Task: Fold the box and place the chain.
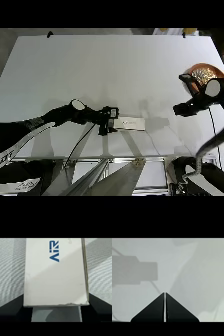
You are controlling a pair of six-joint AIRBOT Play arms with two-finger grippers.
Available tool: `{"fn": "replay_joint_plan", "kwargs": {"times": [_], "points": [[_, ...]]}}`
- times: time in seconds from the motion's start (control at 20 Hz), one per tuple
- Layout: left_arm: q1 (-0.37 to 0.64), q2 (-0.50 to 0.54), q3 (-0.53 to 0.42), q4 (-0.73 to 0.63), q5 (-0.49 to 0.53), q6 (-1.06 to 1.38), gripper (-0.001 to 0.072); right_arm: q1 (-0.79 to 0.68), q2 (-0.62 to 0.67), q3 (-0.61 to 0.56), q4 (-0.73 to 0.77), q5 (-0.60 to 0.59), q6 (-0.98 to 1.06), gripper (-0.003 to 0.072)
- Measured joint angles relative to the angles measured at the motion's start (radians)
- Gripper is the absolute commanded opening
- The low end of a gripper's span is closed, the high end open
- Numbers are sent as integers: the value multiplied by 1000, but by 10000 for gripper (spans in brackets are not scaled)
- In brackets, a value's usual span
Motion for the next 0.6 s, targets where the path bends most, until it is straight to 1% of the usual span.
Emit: {"fn": "replay_joint_plan", "kwargs": {"times": [0.2,0.4,0.5,0.6], "points": [[0,0,0,-4,7,8,209,-49,-3,-65,32,20,42,20],[2,19,0,-3,19,-14,206,-62,-3,-90,58,19,56,20],[15,66,0,1,16,-69,210,-65,-4,-95,60,18,58,20],[50,146,0,33,18,-162,210,-66,-3,-98,64,19,60,19]]}}
